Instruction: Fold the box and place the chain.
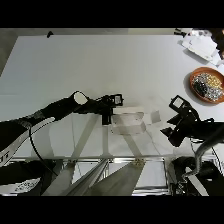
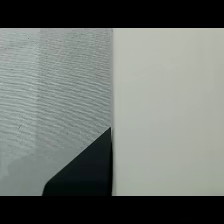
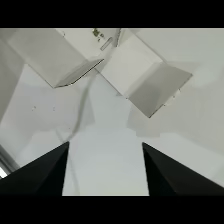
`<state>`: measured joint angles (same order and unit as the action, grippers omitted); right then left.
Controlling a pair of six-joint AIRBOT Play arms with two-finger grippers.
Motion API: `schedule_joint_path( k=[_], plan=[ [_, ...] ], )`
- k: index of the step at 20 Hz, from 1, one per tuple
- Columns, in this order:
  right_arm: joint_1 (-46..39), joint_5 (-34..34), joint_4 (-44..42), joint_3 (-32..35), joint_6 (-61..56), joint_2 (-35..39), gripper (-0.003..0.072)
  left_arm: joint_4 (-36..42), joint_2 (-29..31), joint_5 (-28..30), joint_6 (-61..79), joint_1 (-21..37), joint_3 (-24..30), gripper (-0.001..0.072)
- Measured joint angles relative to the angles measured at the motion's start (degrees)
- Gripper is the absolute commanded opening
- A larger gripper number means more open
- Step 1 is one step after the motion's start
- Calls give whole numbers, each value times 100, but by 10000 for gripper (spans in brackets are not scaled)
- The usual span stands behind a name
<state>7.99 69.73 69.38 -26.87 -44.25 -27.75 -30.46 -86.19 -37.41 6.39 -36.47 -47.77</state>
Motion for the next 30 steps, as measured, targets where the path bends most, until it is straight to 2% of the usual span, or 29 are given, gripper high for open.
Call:
schedule_joint_path(
  k=[1, 4, 12, 16, 23, 30],
  plan=[
    [0, -81, -39, 52, 321, -81, 612, 0, -2, 7, 0, 0, 0, 15],
    [0, -435, -142, 227, 1204, -297, 664, 0, -2, 22, 0, -2, 0, 14],
    [4, -1425, -693, 660, 3145, -925, 666, 0, -4, 31, 0, -2, 2, 18],
    [306, -1862, -918, 887, 4017, -1305, 664, 0, -4, 31, -11, -2, 2, 17],
    [1331, -3281, -1331, 1067, 4470, -1974, 665, 0, -4, 13, -17, -2, 2, 17],
    [1556, -4489, -1563, 1080, 4295, -2201, 665, 0, -4, 4, -33, -2, 2, 13]
  ],
)
